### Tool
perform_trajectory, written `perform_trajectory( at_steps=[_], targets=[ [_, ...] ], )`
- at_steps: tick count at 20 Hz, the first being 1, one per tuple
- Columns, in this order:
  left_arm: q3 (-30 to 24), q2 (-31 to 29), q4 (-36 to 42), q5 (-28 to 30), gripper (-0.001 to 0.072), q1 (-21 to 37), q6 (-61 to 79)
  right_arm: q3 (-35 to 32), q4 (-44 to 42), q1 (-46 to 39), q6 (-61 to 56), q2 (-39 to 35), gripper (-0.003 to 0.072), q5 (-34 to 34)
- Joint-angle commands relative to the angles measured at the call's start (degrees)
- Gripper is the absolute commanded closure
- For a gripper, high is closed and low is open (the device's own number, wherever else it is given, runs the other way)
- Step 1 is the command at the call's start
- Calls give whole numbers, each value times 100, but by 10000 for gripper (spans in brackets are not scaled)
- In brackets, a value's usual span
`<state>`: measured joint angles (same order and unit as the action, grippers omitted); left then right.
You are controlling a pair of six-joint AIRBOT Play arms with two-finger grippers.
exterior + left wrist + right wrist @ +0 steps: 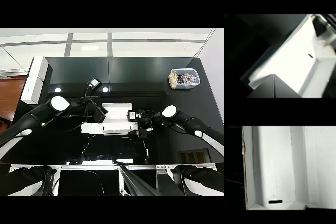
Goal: Fold the box and place the chain.
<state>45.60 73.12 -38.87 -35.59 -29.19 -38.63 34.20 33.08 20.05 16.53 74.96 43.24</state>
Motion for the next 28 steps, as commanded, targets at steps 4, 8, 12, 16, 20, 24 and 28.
perform_trajectory(
  at_steps=[4, 8, 12, 16, 20, 24, 28],
  targets=[
    [289, 647, -592, -136, 685, -61, -490, -4, -4, 7, -2, 2, 448, -4],
    [291, 960, -592, -409, 685, -61, -546, -4, -4, 7, -2, 2, 449, -4],
    [442, 715, -942, -487, 686, -2, -540, -4, -4, 7, -2, 2, 449, -2],
    [459, -245, -2415, -673, 686, 428, -1602, -4, -2, 7, -2, 2, 449, -2],
    [-444, -1318, -2111, -542, 682, 1432, -1412, -4, -4, 7, -2, 2, 449, -2],
    [-1005, -1663, -1631, -2127, 685, 1733, 1392, -4, -4, 7, -2, 2, 449, -2],
    [-1010, -1663, -1961, -1683, 207, 1539, 1646, -4, -4, 7, -2, 2, 449, -2]
  ],
)
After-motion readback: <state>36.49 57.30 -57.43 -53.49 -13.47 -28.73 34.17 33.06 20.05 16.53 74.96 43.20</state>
